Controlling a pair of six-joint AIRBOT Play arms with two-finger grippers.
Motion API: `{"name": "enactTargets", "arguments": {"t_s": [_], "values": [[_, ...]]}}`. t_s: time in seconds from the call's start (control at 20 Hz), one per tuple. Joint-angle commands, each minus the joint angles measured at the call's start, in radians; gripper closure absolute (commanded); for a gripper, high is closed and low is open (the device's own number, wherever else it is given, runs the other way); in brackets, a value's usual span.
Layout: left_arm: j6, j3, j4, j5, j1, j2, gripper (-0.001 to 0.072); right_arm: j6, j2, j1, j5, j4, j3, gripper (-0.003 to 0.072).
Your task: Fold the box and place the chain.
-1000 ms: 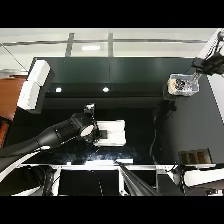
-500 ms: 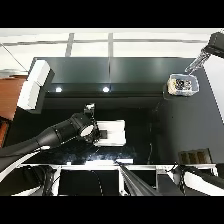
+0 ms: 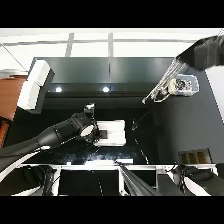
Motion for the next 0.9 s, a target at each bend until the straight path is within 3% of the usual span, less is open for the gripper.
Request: {"name": "enactTargets", "arguments": {"t_s": [0.0,0.3,0.65,0.85], "values": [[0.0,0.0,0.001,0.0,0.0,0.0,0.0682,-0.014,0.016,0.15,0.068,0.01,-0.026,0.0659],[0.001,0.0,0.002,0.001,0.0,0.0,0.0681,-0.052,0.016,0.301,0.098,0.132,-0.123,0.0659],[0.001,0.0,0.006,0.003,0.0,0.0,0.0682,-0.082,0.014,0.367,0.066,0.326,-0.148,0.066],[0.001,0.0,0.008,0.002,0.0,0.0,0.0681,-0.088,0.013,0.378,0.022,0.338,-0.197,0.0659]]}}
